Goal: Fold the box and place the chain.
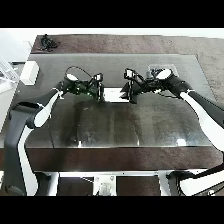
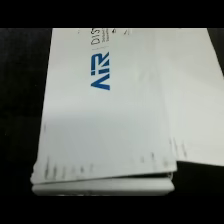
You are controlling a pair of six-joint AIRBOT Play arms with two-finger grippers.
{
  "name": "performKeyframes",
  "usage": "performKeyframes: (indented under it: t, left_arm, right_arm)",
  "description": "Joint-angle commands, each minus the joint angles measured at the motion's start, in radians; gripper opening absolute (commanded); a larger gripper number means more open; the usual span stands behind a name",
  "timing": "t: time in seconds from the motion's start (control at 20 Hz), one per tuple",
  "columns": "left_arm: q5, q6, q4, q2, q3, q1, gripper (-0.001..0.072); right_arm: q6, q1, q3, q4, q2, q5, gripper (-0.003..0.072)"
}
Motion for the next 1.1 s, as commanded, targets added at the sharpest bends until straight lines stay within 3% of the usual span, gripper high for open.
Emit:
performKeyframes:
  t: [0.0,0.5,0.55,0.6,0.8,1.05]
  left_arm:
    - [0.0,0.0,0.0,0.001,0.0,0.0,0.0328]
    - [0.001,0.0,0.0,0.001,0.0,0.0,0.0329]
    - [0.0,0.0,0.0,0.001,0.0,0.0,0.0328]
    - [0.0,0.0,0.0,0.001,0.0,0.0,0.0329]
    - [0.0,0.0,0.0,0.001,0.0,0.0,0.0328]
    - [0.001,0.0,0.0,0.001,0.0,0.0,0.0329]
  right_arm:
    - [-0.03,0.002,-0.016,0.044,0.008,-0.051,0.055]
    - [-0.057,0.027,-0.027,0.048,0.008,-0.05,0.0567]
    - [-0.057,0.027,-0.031,0.048,0.008,-0.05,0.0545]
    - [-0.072,0.027,-0.035,0.048,0.008,-0.046,0.042]
    - [-0.109,0.027,-0.037,0.048,0.008,-0.041,0.0239]
    - [-0.117,0.026,-0.037,0.048,0.007,-0.048,0.0232]
